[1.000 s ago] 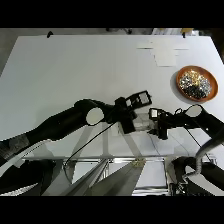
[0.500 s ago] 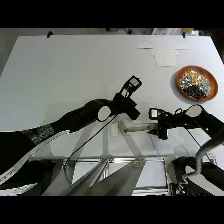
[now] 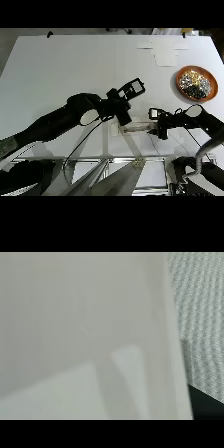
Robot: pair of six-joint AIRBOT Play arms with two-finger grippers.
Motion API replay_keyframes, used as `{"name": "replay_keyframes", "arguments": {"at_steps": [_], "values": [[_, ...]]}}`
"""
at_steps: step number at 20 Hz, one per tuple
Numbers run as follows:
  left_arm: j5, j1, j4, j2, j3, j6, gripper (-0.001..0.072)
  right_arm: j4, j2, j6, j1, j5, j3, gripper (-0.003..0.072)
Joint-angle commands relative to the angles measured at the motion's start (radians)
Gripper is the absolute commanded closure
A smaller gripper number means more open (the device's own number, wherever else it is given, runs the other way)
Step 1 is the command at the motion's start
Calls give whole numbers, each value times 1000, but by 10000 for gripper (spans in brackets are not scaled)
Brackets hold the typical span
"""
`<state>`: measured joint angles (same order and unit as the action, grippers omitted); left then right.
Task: Fold the box and place the chain.
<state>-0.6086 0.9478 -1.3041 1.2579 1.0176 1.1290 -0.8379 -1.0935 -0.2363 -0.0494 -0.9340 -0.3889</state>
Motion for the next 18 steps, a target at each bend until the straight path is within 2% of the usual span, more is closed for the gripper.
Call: {"name": "replay_keyframes", "arguments": {"at_steps": [1, 3, 5, 10, 12, 15, 16, 18], "values": [[-294, 30, 23, -43, 0, -180, 708, 0, 1, 0, 1, 0, 0, 346], [-326, 45, 149, -29, 0, -326, 710, 0, 1, 0, 1, 0, -1, 346], [-283, 50, 223, -4, 0, -377, 709, 0, 1, 0, 1, 0, 0, 346], [-14, 42, 277, 128, 0, -372, 710, 0, 1, 0, 1, -1, -1, 346], [34, 42, 276, 138, 1, -358, 710, 0, 1, 0, 1, -1, -1, 346], [16, 43, 232, 55, 1, -340, 712, 0, 1, 0, 1, 0, -1, 346], [-25, 44, 187, 16, 1, -296, 712, 0, 1, 0, 1, 0, -1, 346], [-184, 48, 81, -42, 1, -187, 712, 0, 1, 0, 1, 0, -1, 346]]}}
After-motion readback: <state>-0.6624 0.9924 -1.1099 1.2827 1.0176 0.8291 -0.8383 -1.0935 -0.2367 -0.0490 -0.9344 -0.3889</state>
